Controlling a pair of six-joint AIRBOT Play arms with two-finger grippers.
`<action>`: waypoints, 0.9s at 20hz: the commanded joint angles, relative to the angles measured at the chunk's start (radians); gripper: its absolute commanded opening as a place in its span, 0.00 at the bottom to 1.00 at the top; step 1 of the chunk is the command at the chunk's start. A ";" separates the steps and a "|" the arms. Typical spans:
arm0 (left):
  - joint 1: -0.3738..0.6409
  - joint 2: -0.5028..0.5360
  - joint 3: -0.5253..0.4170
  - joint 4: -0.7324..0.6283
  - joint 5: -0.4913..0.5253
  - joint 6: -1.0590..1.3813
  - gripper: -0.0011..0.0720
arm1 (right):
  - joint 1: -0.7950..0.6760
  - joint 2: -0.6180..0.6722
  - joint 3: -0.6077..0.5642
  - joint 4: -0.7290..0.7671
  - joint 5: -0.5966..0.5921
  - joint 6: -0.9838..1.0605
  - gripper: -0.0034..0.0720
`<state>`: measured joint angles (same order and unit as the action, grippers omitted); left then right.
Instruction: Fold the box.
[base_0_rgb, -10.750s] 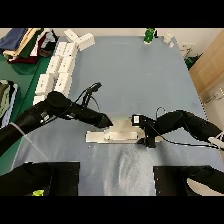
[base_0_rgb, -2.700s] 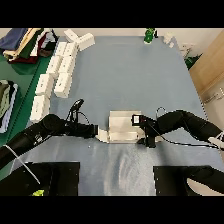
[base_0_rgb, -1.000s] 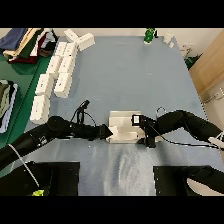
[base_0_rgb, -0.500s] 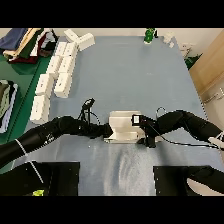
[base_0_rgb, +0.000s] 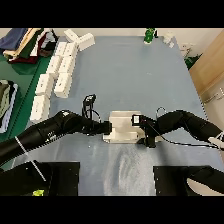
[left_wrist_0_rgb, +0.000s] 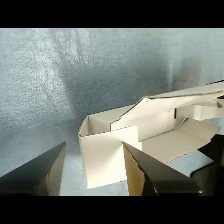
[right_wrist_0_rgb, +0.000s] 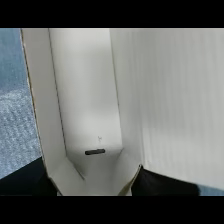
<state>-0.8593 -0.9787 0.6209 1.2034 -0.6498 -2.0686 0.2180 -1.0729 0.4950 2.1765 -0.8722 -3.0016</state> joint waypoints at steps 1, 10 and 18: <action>-0.032 -0.016 0.016 0.032 -0.011 -0.064 0.72 | 0.000 0.000 0.000 0.000 0.000 0.000 0.74; -0.095 -0.078 0.100 0.123 -0.079 -0.190 0.72 | 0.000 0.000 0.000 0.000 0.000 0.000 0.74; -0.158 -0.119 0.171 0.222 -0.135 -0.306 0.51 | 0.000 0.000 0.000 0.000 0.000 0.000 0.74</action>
<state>-1.0046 -1.0809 0.7765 1.4033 -0.7609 -2.3295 0.2180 -1.0729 0.4950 2.1765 -0.8722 -3.0013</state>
